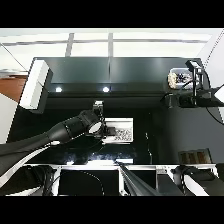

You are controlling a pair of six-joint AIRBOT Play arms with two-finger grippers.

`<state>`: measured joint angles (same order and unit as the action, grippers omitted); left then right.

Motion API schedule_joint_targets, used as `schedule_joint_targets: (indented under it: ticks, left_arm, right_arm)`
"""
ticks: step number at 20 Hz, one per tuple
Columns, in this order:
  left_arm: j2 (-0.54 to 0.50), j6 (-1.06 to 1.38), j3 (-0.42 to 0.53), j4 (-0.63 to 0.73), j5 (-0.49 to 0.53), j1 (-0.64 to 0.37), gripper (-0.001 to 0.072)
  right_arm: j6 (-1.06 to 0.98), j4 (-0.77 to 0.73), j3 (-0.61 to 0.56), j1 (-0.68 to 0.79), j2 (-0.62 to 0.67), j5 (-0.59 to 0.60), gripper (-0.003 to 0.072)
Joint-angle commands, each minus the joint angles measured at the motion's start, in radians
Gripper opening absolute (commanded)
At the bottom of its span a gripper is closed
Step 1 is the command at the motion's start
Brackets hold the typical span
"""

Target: Fold the box and place the chain.

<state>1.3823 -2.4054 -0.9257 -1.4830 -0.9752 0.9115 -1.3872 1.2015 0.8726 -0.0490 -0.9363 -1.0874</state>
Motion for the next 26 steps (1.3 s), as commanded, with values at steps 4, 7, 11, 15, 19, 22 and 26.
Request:
schedule_joint_targets:
  ticks: [4,7,11,15,19,22,26]
  left_arm:
    - [0.002,-0.011,-0.038,-0.072,-0.031,-0.029,0.0028]
    - [0.006,-0.009,-0.038,-0.071,0.009,-0.029,0.0053]
    - [0.006,0.068,-0.066,-0.062,-0.038,-0.038,0.0548]
    - [-0.046,0.45,-0.148,-0.045,-0.232,-0.059,0.0548]
    - [-0.267,0.688,-0.084,-0.05,-0.273,-0.17,0.0548]
    - [-0.461,0.914,0.057,0.153,-0.201,-0.387,0.0548]
    - [-0.554,1.656,0.301,0.828,-0.124,-0.635,0.0549]
  right_arm:
    - [-0.011,0.004,0.0,0.005,0.001,0.063,0.0593]
    - [-0.011,0.005,0.0,0.005,0.001,0.059,0.0593]
    - [-0.011,0.003,0.0,0.005,0.001,0.061,0.0593]
    - [-0.011,0.014,0.0,0.005,0.001,0.024,0.0594]
    - [-0.01,0.04,0.0,0.005,0.0,0.006,0.0594]
    - [-0.01,0.041,0.0,0.005,0.0,0.009,0.0593]
    - [-0.011,0.041,0.0,0.005,0.0,0.011,0.0593]
